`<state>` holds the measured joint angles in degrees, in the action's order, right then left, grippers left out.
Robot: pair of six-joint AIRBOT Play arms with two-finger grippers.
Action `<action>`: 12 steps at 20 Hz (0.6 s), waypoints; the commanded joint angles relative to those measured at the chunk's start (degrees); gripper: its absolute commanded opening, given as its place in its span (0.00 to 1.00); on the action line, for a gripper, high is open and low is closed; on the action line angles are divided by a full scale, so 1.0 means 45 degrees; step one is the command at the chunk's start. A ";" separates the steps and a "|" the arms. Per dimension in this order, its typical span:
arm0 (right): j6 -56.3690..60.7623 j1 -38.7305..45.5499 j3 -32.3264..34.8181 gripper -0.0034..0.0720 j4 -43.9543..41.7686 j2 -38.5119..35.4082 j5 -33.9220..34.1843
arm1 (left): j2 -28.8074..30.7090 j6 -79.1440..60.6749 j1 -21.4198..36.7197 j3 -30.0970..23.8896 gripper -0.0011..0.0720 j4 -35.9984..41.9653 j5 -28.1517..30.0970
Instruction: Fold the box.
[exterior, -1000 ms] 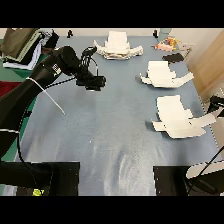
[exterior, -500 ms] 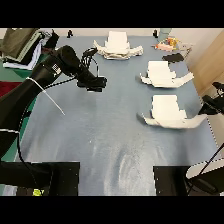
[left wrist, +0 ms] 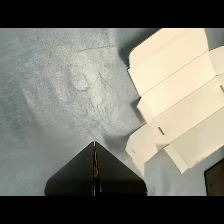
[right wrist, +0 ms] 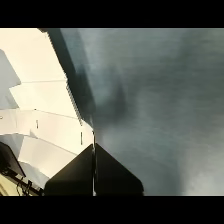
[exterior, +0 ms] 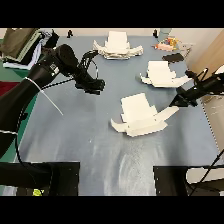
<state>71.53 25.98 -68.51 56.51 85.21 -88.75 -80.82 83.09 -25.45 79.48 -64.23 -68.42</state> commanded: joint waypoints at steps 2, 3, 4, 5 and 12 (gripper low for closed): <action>0.0539 -0.2361 0.2603 0.05 -0.0257 -0.1870 0.2497 | 0.0520 -0.0559 0.0199 -0.0369 0.03 0.0000 -0.1025; 0.0539 -0.2730 0.3303 0.05 -0.0223 -0.2365 0.3031 | 0.0792 -0.0651 0.0204 -0.0709 0.03 -0.0015 -0.0996; 0.0622 -0.2997 0.3963 0.05 -0.0228 -0.2861 0.3638 | 0.1112 -0.0670 0.0209 -0.1180 0.03 -0.0015 -0.0928; 0.0850 -0.3235 0.4585 0.05 -0.0228 -0.3361 0.4265 | 0.1452 -0.0714 0.0209 -0.1690 0.03 -0.0015 -0.0879; 0.1919 -0.3929 0.6033 0.45 0.0957 -0.4425 0.5581 | 0.2424 -0.0840 0.0277 -0.3497 0.03 -0.0005 -0.0801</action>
